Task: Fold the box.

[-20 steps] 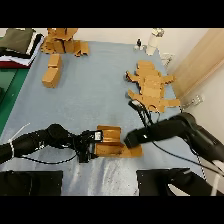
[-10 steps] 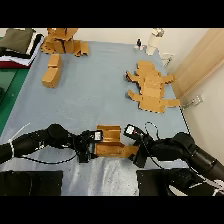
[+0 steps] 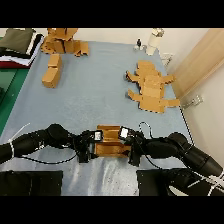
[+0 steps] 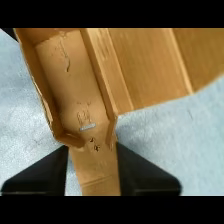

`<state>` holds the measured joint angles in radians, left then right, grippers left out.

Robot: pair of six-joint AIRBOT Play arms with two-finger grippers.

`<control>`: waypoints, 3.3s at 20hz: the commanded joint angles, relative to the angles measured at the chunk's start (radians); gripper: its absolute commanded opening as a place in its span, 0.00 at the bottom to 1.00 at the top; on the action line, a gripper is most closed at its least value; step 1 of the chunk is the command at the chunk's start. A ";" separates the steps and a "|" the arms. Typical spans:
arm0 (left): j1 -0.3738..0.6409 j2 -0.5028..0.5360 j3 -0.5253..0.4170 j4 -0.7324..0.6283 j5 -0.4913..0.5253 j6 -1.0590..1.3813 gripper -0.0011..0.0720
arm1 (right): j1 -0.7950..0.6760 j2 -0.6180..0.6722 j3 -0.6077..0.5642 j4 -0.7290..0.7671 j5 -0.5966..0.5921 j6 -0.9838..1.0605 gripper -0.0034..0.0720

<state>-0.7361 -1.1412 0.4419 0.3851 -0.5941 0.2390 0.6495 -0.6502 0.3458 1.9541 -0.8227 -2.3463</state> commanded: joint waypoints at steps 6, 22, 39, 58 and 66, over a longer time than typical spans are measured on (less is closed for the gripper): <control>0.000 0.000 0.001 0.000 0.000 0.000 0.63 | 0.001 -0.006 0.000 0.082 0.054 -0.127 0.25; 0.000 0.000 0.001 0.000 0.000 0.000 0.63 | 0.001 -0.130 0.000 0.183 0.126 -0.126 0.78; 0.000 0.000 0.001 0.000 0.000 0.000 0.63 | -0.029 0.015 0.240 -0.528 -0.483 1.001 0.05; 0.000 0.000 0.001 0.000 0.000 0.000 0.63 | -0.292 -0.260 0.120 0.047 -0.262 0.754 0.05; 0.000 0.000 0.001 0.000 0.000 0.000 0.63 | -0.292 -0.133 0.123 0.154 -0.322 0.715 0.05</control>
<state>-0.7361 -1.1412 0.4419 0.3847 -0.5945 0.2390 0.3576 -0.8398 0.4675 2.0754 -1.1240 -1.6215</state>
